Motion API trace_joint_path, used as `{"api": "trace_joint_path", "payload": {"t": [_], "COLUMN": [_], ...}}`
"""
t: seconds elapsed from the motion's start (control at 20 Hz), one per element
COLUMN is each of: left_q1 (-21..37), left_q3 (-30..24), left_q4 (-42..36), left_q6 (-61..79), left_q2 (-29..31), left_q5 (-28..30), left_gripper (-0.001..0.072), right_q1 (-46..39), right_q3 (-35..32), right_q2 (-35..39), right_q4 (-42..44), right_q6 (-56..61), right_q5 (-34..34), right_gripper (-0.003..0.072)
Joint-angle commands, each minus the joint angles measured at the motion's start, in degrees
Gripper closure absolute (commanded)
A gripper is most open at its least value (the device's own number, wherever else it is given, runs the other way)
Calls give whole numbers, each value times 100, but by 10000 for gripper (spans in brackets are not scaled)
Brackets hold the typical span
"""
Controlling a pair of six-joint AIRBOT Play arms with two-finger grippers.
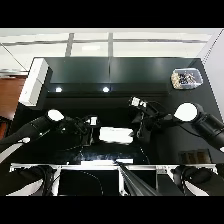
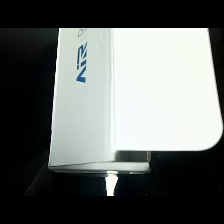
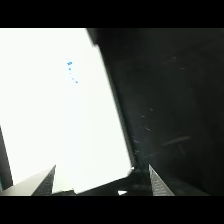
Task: Fold the box and place the chain.
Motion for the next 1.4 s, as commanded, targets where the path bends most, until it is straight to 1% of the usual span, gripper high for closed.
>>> {"api": "trace_joint_path", "payload": {"t": [0.0,0.1,0.25,0.5,0.8,1.0,1.05,1.1,1.25,1.3,1.35], "left_q1": [-2,-2,-2,-2,-2,-2,-2,-2,-2,-2,-2], "left_q3": [7,7,7,7,7,7,7,7,7,7,7], "left_q4": [4,4,2,4,4,4,4,4,4,4,4], "left_q6": [2,2,2,2,2,2,2,2,2,2,2], "left_q2": [-4,-4,-4,-4,-4,-4,-4,-4,-4,-4,-4], "left_q5": [2,2,2,2,2,2,2,2,2,2,2], "left_gripper": [246,246,246,246,246,246,245,246,246,245,245], "right_q1": [247,269,352,584,586,586,586,588,590,590,588], "right_q3": [-48,-50,-50,-72,-107,-107,-105,-105,-105,-105,-105], "right_q2": [-98,-109,-107,-142,-444,-452,-452,-452,-452,-452,-452], "right_q4": [-4,59,243,192,195,197,201,205,205,203,203], "right_q6": [-114,-114,-107,-79,-57,-55,-55,-55,-35,-31,-9], "right_q5": [-131,-219,-122,-133,-367,-610,-586,-553,-531,-531,-529], "right_gripper": [-17,-17,-17,-17,-17,-14,98,149,151,172,297]}}
